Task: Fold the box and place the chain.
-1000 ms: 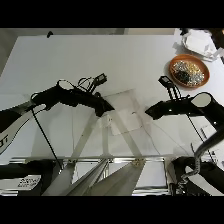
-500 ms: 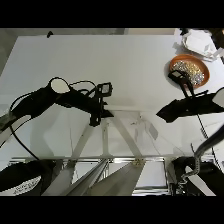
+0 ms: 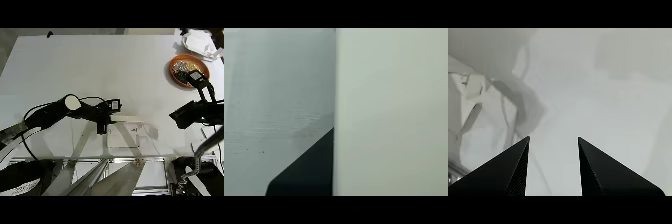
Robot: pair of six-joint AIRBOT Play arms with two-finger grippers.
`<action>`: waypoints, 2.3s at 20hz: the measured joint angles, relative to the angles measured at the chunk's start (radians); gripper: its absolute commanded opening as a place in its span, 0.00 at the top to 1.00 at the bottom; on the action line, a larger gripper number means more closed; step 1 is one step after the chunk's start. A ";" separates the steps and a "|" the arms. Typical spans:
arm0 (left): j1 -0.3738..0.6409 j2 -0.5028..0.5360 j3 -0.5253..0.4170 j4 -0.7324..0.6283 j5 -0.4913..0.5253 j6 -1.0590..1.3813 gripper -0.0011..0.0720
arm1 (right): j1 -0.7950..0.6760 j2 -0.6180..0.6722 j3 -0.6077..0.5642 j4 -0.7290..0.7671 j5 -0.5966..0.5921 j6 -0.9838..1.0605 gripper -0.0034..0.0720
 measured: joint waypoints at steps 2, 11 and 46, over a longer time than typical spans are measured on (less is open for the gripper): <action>-0.005 -0.043 -0.006 -0.063 0.046 0.061 0.98 | 0.000 0.004 0.000 -0.003 -0.011 0.000 0.51; -0.008 -0.116 -0.011 -0.189 0.147 0.248 0.98 | 0.000 0.008 0.000 -0.009 -0.077 0.003 0.51; -0.008 -0.162 -0.011 -0.176 0.158 0.280 0.97 | 0.000 0.008 -0.033 0.007 -0.094 -0.063 0.93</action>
